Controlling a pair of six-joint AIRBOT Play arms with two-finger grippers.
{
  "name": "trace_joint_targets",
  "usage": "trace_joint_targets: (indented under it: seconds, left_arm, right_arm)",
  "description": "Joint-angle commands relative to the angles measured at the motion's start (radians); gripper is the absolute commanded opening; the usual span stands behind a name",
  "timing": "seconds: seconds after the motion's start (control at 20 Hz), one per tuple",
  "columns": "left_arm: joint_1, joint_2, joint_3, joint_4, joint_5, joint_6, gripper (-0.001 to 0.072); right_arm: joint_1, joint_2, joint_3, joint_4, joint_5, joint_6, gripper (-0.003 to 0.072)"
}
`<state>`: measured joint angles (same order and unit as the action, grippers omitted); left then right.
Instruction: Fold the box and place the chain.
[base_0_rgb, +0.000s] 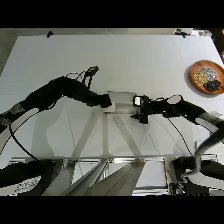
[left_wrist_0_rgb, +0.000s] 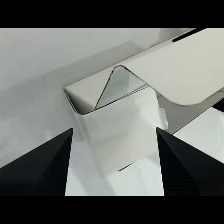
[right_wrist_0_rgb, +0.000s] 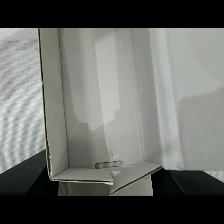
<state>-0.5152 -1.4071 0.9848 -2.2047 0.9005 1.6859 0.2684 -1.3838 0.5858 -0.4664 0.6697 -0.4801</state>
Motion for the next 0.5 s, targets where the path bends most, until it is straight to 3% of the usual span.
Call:
trace_joint_targets:
  seconds: [0.0,0.45]
  left_arm:
    - [-0.04,-0.031,0.076,0.199,0.091,-0.209,0.0557]
    - [-0.077,-0.053,0.094,0.219,0.105,-0.393,0.0504]
  right_arm:
    - [0.0,0.0,0.0,0.0,0.0,0.0,0.032]
    - [0.0,0.0,0.0,0.0,0.0,0.0,0.032]
